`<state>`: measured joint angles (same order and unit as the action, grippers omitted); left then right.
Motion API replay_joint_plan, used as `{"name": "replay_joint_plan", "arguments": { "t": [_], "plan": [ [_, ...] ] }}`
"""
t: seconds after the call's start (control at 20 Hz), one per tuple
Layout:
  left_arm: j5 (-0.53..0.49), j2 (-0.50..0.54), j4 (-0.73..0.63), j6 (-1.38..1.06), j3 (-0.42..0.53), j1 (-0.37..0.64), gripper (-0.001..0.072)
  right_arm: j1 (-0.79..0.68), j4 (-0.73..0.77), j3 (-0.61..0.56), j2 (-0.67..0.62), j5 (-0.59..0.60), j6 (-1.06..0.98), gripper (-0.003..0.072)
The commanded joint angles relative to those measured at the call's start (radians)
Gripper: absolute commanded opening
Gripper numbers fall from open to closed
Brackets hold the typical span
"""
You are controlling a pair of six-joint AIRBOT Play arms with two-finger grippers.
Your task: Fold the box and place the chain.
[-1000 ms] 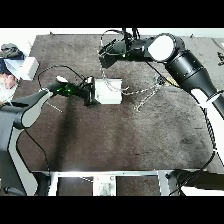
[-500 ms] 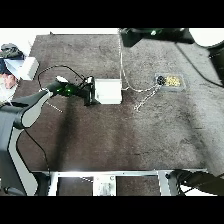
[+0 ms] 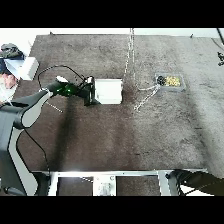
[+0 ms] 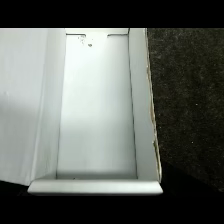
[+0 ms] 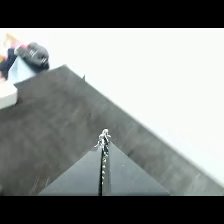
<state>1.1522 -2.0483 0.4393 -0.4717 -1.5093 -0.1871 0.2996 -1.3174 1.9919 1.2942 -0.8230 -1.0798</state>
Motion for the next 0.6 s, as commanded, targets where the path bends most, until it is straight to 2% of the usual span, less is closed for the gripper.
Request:
{"name": "replay_joint_plan", "arguments": {
  "t": [0.0,0.55],
  "plan": [
    [0.000,0.000,0.000,0.000,0.000,0.000,0.0534,0.001,-0.003,0.031,0.001,0.055,0.012,-0.0015],
    [0.000,0.000,0.000,0.000,0.000,0.000,0.0534,0.003,0.008,0.032,0.023,0.266,0.038,-0.0015]
  ]
}}
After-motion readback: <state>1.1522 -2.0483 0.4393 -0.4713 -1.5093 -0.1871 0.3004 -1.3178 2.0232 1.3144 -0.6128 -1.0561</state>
